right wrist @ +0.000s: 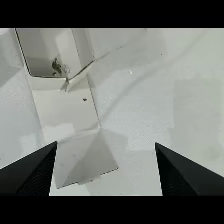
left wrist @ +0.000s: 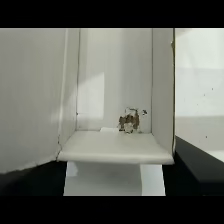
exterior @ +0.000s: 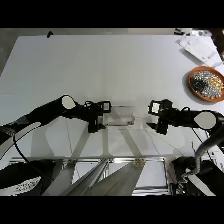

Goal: Fold the box and place the chain.

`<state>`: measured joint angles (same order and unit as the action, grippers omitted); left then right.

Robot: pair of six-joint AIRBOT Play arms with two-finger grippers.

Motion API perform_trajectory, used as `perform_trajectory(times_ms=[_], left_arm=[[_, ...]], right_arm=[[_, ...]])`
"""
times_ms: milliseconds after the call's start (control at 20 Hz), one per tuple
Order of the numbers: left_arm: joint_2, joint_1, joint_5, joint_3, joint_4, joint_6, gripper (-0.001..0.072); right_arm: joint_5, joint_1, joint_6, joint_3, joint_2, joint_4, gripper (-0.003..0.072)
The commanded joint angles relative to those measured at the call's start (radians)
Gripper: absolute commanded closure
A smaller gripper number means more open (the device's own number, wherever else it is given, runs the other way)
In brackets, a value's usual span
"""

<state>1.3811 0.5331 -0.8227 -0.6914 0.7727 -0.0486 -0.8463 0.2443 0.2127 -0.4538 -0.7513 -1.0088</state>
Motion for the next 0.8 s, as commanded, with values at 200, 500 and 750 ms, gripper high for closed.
perform_trajectory(times_ms=[200,500,750], left_arm=[[-0.007,0.019,0.04,0.001,0.077,-0.057,0.0416],[-0.007,0.019,0.04,0.001,0.077,-0.057,0.0417],[-0.007,0.019,0.04,0.001,0.077,-0.057,0.0417]], right_arm=[[-0.008,0.0,-0.004,-0.001,-0.069,0.09,0.0249],[-0.028,0.031,-0.163,-0.001,-0.191,0.139,0.0409],[0.061,0.1,-0.292,-0.001,-0.262,0.131,0.0332]])
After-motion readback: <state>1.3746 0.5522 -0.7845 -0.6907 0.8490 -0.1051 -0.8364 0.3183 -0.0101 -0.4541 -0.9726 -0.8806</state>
